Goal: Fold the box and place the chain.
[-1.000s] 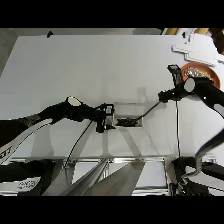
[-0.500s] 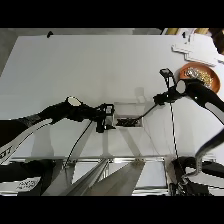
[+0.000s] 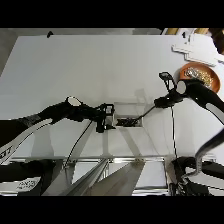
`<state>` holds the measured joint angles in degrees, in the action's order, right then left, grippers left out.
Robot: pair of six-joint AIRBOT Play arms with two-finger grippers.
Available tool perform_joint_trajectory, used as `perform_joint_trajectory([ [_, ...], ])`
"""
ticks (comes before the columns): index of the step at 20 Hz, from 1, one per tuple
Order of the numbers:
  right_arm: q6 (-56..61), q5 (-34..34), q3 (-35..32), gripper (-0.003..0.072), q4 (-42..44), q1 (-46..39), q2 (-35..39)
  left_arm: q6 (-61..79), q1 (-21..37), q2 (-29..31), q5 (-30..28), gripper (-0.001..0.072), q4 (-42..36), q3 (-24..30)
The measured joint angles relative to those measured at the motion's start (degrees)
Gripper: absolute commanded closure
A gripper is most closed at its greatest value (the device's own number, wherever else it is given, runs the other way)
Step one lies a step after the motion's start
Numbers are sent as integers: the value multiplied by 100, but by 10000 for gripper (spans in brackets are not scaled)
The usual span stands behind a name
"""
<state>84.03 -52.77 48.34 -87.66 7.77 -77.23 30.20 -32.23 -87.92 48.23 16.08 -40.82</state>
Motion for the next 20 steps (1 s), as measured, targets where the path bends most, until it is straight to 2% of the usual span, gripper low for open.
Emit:
perform_joint_trajectory([
  [4,-2,-299,-2,668,81,0,787,2,0,0,0,505,0,0],
  [8,-181,-870,-48,668,669,59,1910,2,0,0,0,505,2,-2],
  [14,-332,-1504,-188,668,1185,826,3285,2,0,0,0,505,2,0],
  [20,-391,-1178,-238,668,2020,1827,3724,2,0,0,0,505,2,-2],
])
